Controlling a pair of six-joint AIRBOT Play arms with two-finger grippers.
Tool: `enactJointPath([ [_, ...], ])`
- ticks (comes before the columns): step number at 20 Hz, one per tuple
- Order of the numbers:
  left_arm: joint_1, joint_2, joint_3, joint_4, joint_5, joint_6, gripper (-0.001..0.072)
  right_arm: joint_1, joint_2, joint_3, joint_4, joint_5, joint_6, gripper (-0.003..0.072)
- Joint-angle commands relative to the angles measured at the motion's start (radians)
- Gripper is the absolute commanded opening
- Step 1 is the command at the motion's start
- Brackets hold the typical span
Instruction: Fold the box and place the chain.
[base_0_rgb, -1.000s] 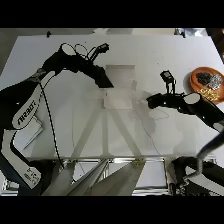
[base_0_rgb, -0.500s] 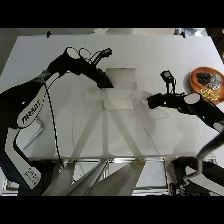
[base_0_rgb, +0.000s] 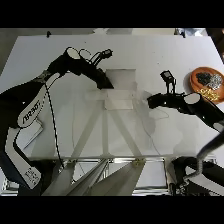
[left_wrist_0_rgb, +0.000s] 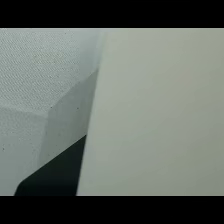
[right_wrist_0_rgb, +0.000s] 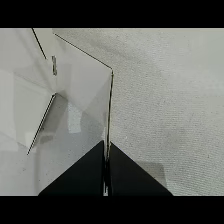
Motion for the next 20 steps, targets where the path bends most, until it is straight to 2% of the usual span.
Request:
enactJointPath([
  [1,0.0,0.001,0.001,0.0,0.0,0.017,0.0031,0.001,0.0,0.0,0.001,0.001,0.0,0.001],
  [2,0.0,0.003,0.001,0.0,0.0,0.017,0.0155,0.001,0.0,0.0,0.001,0.001,0.0,0.001],
  [3,0.0,0.006,0.001,0.0,0.003,0.017,0.041,0.001,0.0,0.0,0.001,0.001,0.0,0.001],
  [4,0.0,0.009,0.001,0.0,0.007,0.017,0.0555,0.001,0.0,0.0,0.001,0.001,0.0,0.001],
  [8,0.011,0.029,0.001,0.019,0.027,0.055,0.0559,0.001,0.0,0.0,0.001,0.001,0.0,0.001],
  [10,0.013,0.03,0.001,0.077,0.056,0.059,0.0555,0.001,0.0,0.0,0.001,0.001,0.0,0.001],
  [11,0.012,0.03,0.001,0.113,0.066,0.072,0.0528,0.001,0.0,0.0,0.001,0.001,0.0,0.001],
  [12,0.011,0.029,0.001,0.128,0.077,0.075,0.0455,0.001,0.0,0.0,0.001,0.001,0.0,0.001],
  [16,0.01,0.027,0.001,0.055,0.129,0.153,0.0444,0.001,0.0,0.0,0.001,0.001,0.0,0.001],
  [17,0.01,0.023,0.001,0.035,0.135,0.152,0.0404,0.001,0.0,0.0,0.001,0.001,0.0,0.001],
  [20,0.01,-0.002,0.001,0.051,0.109,0.115,0.0385,0.001,0.0,0.0,0.001,0.001,0.0,0.001],
])
